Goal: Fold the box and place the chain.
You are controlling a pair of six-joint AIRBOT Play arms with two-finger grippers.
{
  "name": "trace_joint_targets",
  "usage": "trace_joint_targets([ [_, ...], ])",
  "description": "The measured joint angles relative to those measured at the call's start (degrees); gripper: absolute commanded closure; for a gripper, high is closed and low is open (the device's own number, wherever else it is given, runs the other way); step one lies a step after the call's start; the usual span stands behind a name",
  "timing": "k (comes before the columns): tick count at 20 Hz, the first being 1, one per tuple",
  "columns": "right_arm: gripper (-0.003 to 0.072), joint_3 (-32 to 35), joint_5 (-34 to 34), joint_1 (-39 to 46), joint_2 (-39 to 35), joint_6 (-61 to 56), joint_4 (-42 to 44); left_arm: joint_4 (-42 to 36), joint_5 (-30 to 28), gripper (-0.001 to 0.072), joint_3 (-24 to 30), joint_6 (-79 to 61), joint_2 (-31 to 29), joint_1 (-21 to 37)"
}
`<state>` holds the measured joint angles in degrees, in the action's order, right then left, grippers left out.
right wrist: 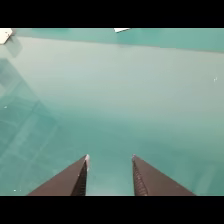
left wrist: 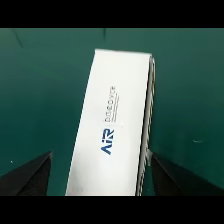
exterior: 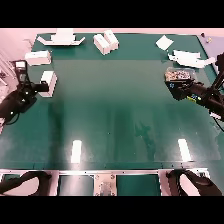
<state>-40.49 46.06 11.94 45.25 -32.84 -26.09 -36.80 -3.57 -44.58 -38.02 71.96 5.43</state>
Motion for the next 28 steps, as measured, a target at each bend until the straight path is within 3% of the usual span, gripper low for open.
trace_joint_targets([
  [3, 0.0332, 0.00, 0.17, 0.00, -0.39, -0.02, 0.31, -0.48, -2.95, -0.0011, 2.25, 0.26, -7.30, -0.61],
  [4, 0.0448, 0.00, 0.46, 0.00, -0.55, -0.04, 0.35, -1.03, -4.55, -0.0011, 3.45, 0.28, -9.90, -1.31],
  [5, 0.0516, 0.00, 0.85, 0.00, -0.81, -0.31, 0.37, -1.33, -5.86, 0.0080, 4.72, 0.26, -12.46, -2.12],
  [6, 0.0636, 0.00, 1.22, 0.00, -1.22, -0.52, 0.42, -1.95, -7.26, 0.0281, 6.34, 0.26, -15.23, -3.19],
  [9, 0.0668, 0.55, 1.95, 0.00, -3.82, -0.87, 0.48, -2.36, -8.76, 0.0646, 11.50, -0.24, -23.85, -7.04],
  [10, 0.0669, 1.22, 2.10, 0.00, -5.29, -0.90, 0.46, -2.58, -8.83, 0.0689, 13.18, -0.55, -26.58, -8.28],
  [20, 0.0666, 18.23, -2.73, 0.00, -27.69, -0.96, -2.56, -2.67, -5.38, 0.0689, 30.80, -2.67, -53.68, -15.30],
  [21, 0.0578, 20.02, -2.91, 0.00, -29.35, -1.07, -2.60, -2.67, -5.20, 0.0689, 32.11, -2.64, -55.43, -15.43],
  [22, 0.0542, 21.53, -2.80, 0.00, -30.49, -1.09, -2.67, -2.69, -5.05, 0.0689, 33.03, -2.64, -56.61, -15.45],
  [28, 0.0542, 27.12, -0.55, 0.00, -33.16, -1.09, -2.86, -2.69, -4.39, 0.0688, 35.21, -2.60, -59.36, -15.69],
])
